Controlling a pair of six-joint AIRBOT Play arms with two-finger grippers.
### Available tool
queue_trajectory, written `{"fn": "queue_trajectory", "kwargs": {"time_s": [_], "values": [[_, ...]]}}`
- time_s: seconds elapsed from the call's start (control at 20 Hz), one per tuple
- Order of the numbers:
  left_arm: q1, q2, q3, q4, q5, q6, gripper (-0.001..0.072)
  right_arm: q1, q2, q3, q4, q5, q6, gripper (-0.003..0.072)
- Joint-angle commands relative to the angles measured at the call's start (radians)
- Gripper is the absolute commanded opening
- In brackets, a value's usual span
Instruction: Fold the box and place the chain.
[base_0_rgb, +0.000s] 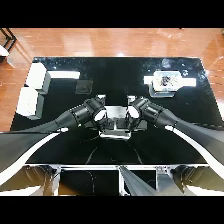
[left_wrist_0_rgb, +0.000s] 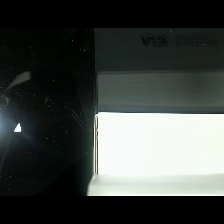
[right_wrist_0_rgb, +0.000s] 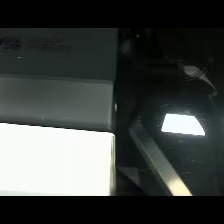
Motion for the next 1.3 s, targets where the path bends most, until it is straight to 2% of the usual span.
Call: {"fn": "queue_trajectory", "kwargs": {"time_s": [0.0, 0.05, 0.1, 0.8, 0.85, 0.9, 1.25], "values": [[0.001, 0.0, 0.0, 0.0, -0.002, 0.0, 0.002, 0.0, -0.001, 0.0, 0.01, 0.003, -0.014, 0.0059], [0.001, 0.0, 0.0, 0.0, -0.002, 0.0, 0.002, 0.0, -0.001, 0.0, 0.011, 0.003, -0.016, 0.0024], [0.001, 0.0, 0.0, 0.0, -0.001, 0.0, 0.002, 0.0, -0.001, 0.0, 0.011, 0.003, -0.018, 0.0022], [0.001, 0.0, 0.0, 0.0, -0.002, 0.0, 0.002, 0.0, -0.001, 0.0, 0.011, 0.003, -0.018, 0.0035], [0.0, 0.0, 0.0, 0.0, -0.002, 0.0, 0.002, 0.0, -0.001, 0.0, 0.011, 0.003, -0.017, 0.0261], [0.001, 0.0, 0.0, 0.0, -0.002, 0.0, 0.002, 0.0, -0.001, 0.0, 0.012, 0.004, -0.014, 0.0394], [0.0, 0.0, 0.0, -0.003, -0.002, 0.0, 0.002, 0.0, 0.0, 0.0, 0.012, 0.003, -0.015, 0.0394]]}}
